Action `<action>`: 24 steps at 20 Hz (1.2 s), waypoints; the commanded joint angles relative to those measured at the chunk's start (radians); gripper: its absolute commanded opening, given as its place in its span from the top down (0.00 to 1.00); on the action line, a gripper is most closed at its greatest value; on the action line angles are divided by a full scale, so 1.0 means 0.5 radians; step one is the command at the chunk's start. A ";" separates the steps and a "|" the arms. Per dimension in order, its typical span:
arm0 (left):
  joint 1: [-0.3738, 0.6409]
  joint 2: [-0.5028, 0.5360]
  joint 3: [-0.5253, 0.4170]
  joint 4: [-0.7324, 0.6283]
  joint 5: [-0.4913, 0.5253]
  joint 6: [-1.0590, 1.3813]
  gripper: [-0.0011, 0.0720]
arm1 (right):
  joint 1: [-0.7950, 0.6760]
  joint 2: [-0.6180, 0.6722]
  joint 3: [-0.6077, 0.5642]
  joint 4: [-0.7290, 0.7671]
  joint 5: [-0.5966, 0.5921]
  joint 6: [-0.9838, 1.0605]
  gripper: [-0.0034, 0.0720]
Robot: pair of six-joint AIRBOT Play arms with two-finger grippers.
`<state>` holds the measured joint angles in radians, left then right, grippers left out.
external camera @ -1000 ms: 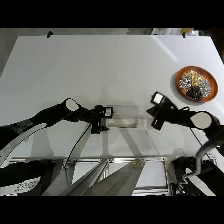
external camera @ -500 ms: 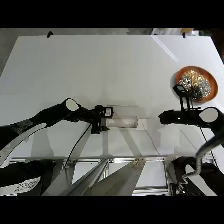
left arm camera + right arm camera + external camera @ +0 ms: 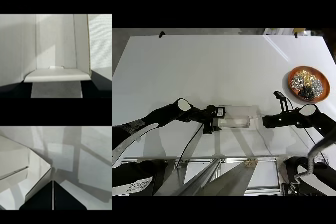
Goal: Fold the box and place the chain.
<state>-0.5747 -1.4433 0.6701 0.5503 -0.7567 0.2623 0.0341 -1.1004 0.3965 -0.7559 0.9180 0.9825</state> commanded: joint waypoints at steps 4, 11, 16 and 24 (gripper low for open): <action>-0.001 0.000 0.002 0.000 -0.002 0.000 0.80 | 0.035 0.048 -0.002 0.197 0.082 -0.176 0.81; -0.001 0.000 0.002 0.000 -0.006 0.000 0.80 | 0.074 0.181 -0.002 0.276 0.139 -0.180 0.51; -0.001 0.000 0.002 0.000 -0.005 0.000 0.80 | 0.279 0.181 0.000 0.332 -0.005 -0.163 0.45; -0.001 0.000 0.002 0.000 -0.005 0.000 0.80 | 0.431 0.181 0.041 0.290 -0.175 0.091 0.39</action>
<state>-0.5747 -1.4433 0.6701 0.5503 -0.7593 0.2623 0.2153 -1.0107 0.4038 -0.5953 0.8719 0.9699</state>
